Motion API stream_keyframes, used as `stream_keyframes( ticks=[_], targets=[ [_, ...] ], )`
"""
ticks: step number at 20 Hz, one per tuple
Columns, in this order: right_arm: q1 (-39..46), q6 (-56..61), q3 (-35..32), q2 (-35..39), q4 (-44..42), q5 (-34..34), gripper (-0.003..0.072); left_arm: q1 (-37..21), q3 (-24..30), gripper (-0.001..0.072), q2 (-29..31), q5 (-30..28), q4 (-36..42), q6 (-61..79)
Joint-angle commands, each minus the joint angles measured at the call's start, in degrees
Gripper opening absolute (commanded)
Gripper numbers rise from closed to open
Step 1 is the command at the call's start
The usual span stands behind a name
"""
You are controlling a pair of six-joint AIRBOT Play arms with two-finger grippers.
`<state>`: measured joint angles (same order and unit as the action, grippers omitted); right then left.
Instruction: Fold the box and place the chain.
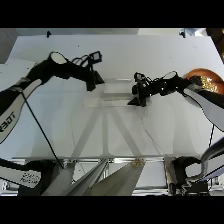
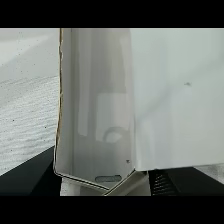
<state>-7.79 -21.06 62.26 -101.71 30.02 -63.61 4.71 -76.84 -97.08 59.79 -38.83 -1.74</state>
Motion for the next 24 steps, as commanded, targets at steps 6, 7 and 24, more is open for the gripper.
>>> stream_keyframes(
  ticks=[6,7,24],
  targets=[
    [0.02,0.02,0.07,0.0,-0.09,-0.02,0.0425,-3.5,0.04,0.0451,2.38,7.82,-14.71,0.37],
    [0.02,0.02,0.07,0.0,-0.09,-0.02,0.0425,-3.28,0.44,0.0484,2.14,7.87,-15.26,0.42],
    [0.0,0.02,0.07,0.0,-0.09,-0.02,0.0425,2.12,10.75,0.0628,0.72,3.98,-6.62,15.98]
  ],
)
